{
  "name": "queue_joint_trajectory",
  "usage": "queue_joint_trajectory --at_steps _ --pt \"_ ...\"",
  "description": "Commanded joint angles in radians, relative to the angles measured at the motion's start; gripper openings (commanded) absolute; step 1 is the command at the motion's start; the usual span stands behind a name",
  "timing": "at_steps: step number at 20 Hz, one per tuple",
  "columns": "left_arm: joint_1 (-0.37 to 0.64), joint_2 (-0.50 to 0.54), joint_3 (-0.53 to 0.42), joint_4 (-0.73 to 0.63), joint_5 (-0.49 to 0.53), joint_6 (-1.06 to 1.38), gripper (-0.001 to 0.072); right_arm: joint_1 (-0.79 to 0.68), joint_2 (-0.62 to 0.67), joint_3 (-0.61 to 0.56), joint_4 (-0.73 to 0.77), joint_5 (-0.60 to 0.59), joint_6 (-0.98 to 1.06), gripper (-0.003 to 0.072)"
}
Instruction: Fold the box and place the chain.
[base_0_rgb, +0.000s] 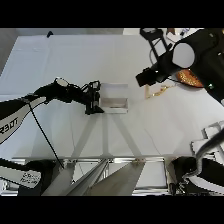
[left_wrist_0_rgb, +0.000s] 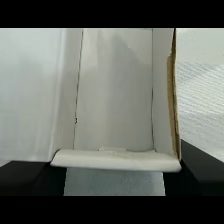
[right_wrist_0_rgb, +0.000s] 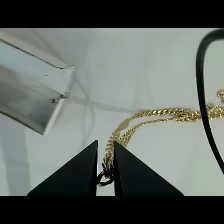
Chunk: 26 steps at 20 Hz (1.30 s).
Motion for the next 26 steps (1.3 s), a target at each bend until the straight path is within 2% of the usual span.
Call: queue_joint_trajectory --at_steps 1,6,10,19,26 --pt "0.0 0.001 0.0 0.0 0.0 0.0 0.0392 0.091 -0.012 0.0 0.106 -0.062 -0.079 0.0009" --pt "0.0 0.001 0.0 0.0 0.0 0.0 0.0392 0.168 -0.057 0.0 0.204 -0.143 -0.172 0.0008" --pt "0.0 0.001 0.0 0.0 0.0 0.0 0.0392 0.176 -0.137 0.0 0.217 -0.212 -0.187 0.0009" --pt "0.0 0.001 0.0 0.0 0.0 0.0 0.0392 0.176 -0.325 0.0 0.212 -0.276 -0.159 0.001" --pt "0.0 0.001 0.0 0.0 0.0 0.0 0.0392 0.176 -0.402 0.0 0.21 -0.257 -0.085 0.0024"
